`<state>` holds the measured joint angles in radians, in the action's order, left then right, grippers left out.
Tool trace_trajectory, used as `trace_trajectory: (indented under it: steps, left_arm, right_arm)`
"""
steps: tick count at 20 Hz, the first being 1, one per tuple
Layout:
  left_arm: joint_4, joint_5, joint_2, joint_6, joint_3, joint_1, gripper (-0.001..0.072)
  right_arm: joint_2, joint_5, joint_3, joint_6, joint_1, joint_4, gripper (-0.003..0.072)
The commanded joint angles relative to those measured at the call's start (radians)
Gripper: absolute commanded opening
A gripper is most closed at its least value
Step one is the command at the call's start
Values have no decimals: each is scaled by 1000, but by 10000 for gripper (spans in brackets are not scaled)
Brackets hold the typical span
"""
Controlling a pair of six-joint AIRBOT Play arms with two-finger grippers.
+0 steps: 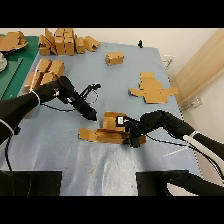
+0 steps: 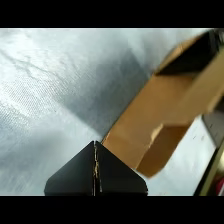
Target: Fold the box.
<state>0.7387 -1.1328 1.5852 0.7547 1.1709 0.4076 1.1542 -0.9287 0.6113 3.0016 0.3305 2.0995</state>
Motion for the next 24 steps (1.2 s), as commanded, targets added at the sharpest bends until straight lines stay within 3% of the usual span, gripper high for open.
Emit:
trace_trajectory:
  steps: [1,3,6,24]
  left_arm:
    - [172,-40,-97,-183,-27,9,3]
    - [293,-2,-181,-224,-68,47,4]
    - [314,-2,-257,-345,-130,81,10]
    - [314,6,-251,-336,-154,85,10]
  right_arm:
    - [0,1,0,1,0,-26,450]
    - [0,0,0,1,0,-28,450]
    - [0,-6,0,1,0,-24,450]
    - [-1,-5,0,1,0,-18,451]
